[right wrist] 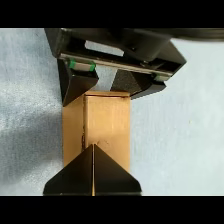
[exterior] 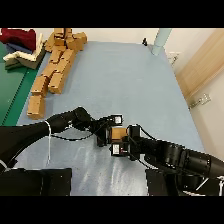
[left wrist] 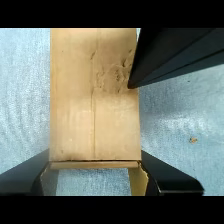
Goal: Fold the box.
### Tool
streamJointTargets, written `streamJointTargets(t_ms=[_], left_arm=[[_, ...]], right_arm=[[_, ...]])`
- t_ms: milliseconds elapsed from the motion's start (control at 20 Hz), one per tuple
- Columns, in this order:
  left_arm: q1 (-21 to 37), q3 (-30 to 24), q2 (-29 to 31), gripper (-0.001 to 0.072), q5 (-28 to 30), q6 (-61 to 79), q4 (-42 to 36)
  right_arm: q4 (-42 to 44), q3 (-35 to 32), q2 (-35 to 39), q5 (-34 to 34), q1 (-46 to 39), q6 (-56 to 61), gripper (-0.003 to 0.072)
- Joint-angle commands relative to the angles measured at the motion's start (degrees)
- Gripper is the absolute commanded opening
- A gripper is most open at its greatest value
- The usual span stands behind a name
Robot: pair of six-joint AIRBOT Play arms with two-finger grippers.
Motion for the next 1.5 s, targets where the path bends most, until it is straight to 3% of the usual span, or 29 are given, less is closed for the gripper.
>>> streamJointTargets(t_ms=[0, 600, 1450], left_arm=[[0.0, 0.0, 0.0, 0.0525, 0.0, 0.0, 0.0], [0.0, 0.0, 0.0, 0.0525, 0.0, 0.0, 0.0], [0.0, 0.0, 0.0, 0.0525, 0.0, 0.0, 0.0]], right_arm=[[1.0, 0.0, -0.6, -0.2, 0.0, 0.0, 0.0005], [-0.6, 0.0, 1.1, 2.3, 0.1, 0.0, 0.0005], [-0.6, 0.0, -3.0, 4.5, 0.0, 0.0, 0.0005]])
